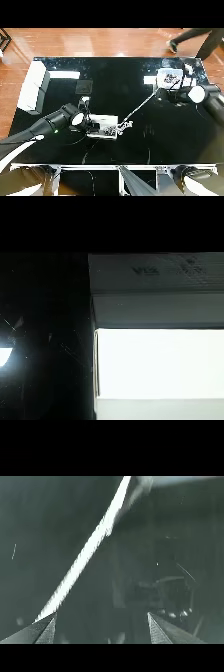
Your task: Fold the box and place the chain.
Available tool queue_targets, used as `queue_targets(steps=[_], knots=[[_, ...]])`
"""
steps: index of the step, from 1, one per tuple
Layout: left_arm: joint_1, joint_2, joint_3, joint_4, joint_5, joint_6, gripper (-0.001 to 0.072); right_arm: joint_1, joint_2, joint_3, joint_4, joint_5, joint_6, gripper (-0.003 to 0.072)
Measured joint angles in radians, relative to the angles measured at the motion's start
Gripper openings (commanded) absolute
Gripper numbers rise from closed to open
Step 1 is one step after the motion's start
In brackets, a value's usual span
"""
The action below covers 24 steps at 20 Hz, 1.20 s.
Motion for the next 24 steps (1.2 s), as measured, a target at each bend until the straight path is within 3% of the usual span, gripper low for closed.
queue_targets(steps=[7,9,11,12,13,18,24], knots=[[0.0,0.0,0.0,0.0,0.001,0.0,0.0029,-0.036,-0.348,0.241,-0.022,-0.053,0.124,0.0705],[0.0,0.0,0.0,0.0,0.001,0.0,0.0029,-0.038,-0.393,0.276,-0.028,-0.052,0.15,0.0512],[0.0,0.0,0.0,0.0,0.001,0.0,0.0029,-0.041,-0.417,0.294,-0.038,-0.05,0.175,0.0413],[0.0,0.0,0.0,0.0,0.001,0.0,0.0029,-0.043,-0.425,0.3,-0.045,-0.045,0.183,0.0062],[0.0,0.0,0.0,-0.001,0.001,0.0,0.0029,-0.044,-0.43,0.304,-0.048,-0.04,0.185,0.0029],[0.0,0.0,0.0,-0.002,0.0,0.0,0.0029,-0.047,-0.399,0.313,-0.055,0.011,0.15,0.0024],[0.0,0.0,0.0,-0.002,0.0,0.0,0.0029,-0.057,-0.13,0.314,-0.037,0.15,-0.054,0.002]])
